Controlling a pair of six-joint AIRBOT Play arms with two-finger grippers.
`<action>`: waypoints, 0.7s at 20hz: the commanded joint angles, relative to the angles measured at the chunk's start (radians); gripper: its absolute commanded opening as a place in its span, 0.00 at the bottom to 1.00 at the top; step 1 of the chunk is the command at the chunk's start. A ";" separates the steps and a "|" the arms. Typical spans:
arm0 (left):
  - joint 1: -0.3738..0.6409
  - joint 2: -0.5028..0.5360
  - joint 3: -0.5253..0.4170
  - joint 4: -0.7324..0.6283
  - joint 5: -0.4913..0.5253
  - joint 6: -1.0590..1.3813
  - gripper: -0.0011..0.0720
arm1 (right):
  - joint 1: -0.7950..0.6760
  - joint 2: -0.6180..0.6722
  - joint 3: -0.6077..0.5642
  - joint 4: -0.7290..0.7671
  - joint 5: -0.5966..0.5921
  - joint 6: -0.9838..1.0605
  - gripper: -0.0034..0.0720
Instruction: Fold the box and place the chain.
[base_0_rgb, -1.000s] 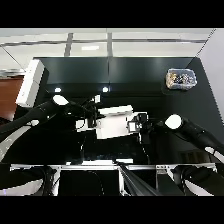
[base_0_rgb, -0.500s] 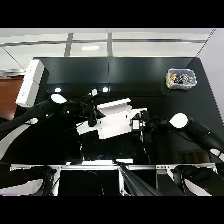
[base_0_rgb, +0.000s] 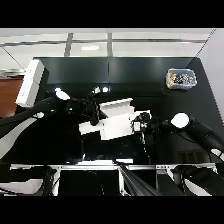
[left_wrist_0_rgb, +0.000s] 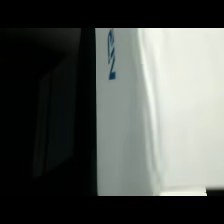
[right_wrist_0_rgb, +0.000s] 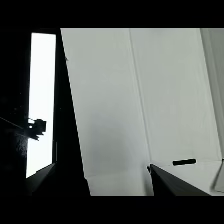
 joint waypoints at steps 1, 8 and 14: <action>0.001 -0.022 0.023 0.013 -0.026 -0.020 0.05 | 0.000 -0.027 0.000 -0.003 0.002 0.002 0.95; 0.000 -0.022 0.023 0.018 -0.026 -0.020 0.04 | 0.000 -0.067 0.000 -0.006 -0.052 -0.005 0.95; -0.002 -0.001 0.024 0.043 0.038 0.058 0.04 | 0.000 -0.068 0.000 -0.095 -0.067 -0.014 0.95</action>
